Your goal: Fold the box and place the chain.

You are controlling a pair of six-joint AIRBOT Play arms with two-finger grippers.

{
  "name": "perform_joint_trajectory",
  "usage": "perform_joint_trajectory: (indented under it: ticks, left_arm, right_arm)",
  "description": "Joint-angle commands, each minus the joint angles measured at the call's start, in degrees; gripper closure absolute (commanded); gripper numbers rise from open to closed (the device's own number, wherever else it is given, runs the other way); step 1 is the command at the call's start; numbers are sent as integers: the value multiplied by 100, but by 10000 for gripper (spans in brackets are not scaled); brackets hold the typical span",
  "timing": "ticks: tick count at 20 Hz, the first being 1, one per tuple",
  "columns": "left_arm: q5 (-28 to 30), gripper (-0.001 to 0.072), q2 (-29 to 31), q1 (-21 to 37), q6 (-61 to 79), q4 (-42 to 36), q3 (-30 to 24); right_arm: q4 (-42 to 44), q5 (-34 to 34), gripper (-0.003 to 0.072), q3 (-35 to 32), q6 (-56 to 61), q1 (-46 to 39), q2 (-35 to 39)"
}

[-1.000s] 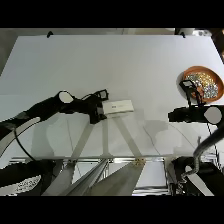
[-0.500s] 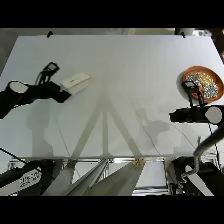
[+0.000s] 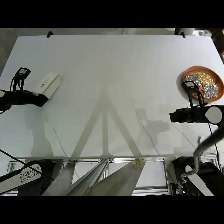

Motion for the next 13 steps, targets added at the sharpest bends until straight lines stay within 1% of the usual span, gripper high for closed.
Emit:
perform_joint_trajectory:
  ticks: [1, 3, 5, 7, 10, 13]
  left_arm:
    - [-170, 11, -37, 142, -339, 518, 4]
    - [-284, 11, 15, 142, -339, 494, 4]
    - [-260, 10, 240, 140, -339, 479, 4]
    - [-181, 10, 638, 142, -339, 422, 4]
    - [-74, 10, 1331, 120, -328, 63, 4]
    - [-17, 10, 1812, 118, -293, -61, 4]
  right_arm:
    - [4, 0, 667, 0, 2, -4, 4]
    - [2, 2, 667, 2, 2, -4, 4]
    - [2, 2, 667, 2, 2, -4, 4]
    - [2, 2, 667, 0, 2, -4, 4]
    - [2, 2, 667, 0, 2, -4, 4]
    - [2, 2, 667, 2, 2, -4, 4]
